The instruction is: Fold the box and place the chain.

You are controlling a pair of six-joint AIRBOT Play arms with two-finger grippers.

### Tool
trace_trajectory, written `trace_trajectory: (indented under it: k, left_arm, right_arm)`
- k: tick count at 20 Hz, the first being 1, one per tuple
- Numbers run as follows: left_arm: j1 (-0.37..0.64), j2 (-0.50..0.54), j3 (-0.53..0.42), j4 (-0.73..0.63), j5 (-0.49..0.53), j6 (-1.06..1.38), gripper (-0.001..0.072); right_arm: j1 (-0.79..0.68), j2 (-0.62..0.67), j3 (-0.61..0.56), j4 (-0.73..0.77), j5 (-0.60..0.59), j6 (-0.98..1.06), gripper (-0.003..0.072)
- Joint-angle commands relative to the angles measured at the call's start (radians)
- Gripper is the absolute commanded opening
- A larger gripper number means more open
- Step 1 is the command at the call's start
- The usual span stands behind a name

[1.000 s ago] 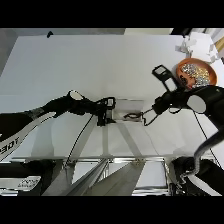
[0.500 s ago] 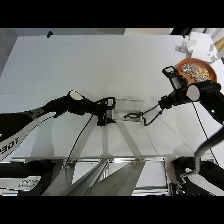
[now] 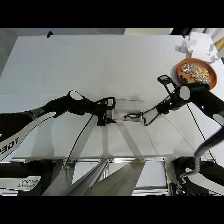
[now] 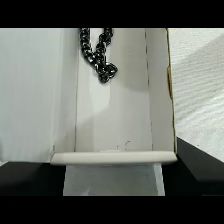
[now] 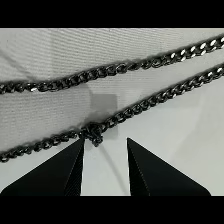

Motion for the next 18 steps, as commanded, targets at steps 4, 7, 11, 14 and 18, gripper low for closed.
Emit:
trace_trajectory:
  k: [4,7,11,14,18]
  left_arm:
    - [0.000,0.000,0.000,0.000,0.000,0.000,0.0010]
    - [0.000,0.000,0.000,0.000,0.000,0.000,0.0010]
    - [0.000,0.000,0.000,0.000,0.000,0.000,0.0010]
    - [0.000,0.000,0.000,0.000,0.000,0.000,0.0010]
    - [0.000,0.000,0.000,0.000,0.000,0.000,0.0010]
  right_arm:
    - [-0.001,-0.010,-0.029,0.024,-0.039,-0.001,0.0263]
    - [-0.001,-0.025,-0.029,0.029,-0.053,-0.001,0.0257]
    - [0.021,-0.049,-0.030,0.029,-0.049,0.000,0.0165]
    - [0.038,-0.049,-0.030,0.029,-0.039,0.000,0.0071]
    - [0.037,-0.026,-0.030,0.027,-0.029,0.000,0.0019]
